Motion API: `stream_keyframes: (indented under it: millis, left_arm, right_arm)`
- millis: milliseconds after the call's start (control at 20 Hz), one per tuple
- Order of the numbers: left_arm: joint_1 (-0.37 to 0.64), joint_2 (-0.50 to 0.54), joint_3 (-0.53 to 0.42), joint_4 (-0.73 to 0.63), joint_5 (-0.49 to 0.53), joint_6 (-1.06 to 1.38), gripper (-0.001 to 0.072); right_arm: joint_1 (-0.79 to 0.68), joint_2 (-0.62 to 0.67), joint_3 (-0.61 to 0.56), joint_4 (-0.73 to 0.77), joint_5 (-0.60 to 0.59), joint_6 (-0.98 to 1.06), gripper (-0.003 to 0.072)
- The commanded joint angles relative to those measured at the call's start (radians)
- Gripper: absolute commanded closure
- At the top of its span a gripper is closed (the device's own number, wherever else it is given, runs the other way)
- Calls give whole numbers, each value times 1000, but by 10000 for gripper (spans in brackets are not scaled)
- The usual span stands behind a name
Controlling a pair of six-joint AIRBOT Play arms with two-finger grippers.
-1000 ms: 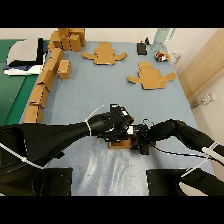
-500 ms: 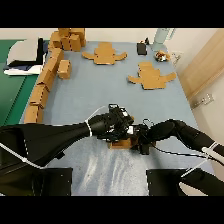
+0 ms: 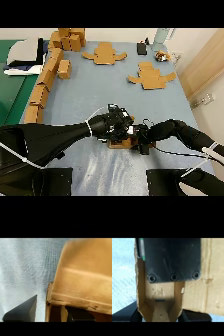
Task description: Fold the box.
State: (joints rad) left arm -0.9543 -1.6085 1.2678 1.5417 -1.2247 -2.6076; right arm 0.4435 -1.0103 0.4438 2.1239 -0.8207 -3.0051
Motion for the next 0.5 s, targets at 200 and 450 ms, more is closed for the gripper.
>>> stream_keyframes:
  millis: [200,450]
  left_arm:
    - [0,0,0,8,-14,-4,614]
    - [-18,0,0,11,-12,-3,692]
  right_arm:
    - [0,0,0,0,0,0,215]
    - [0,0,1,0,0,0,215]
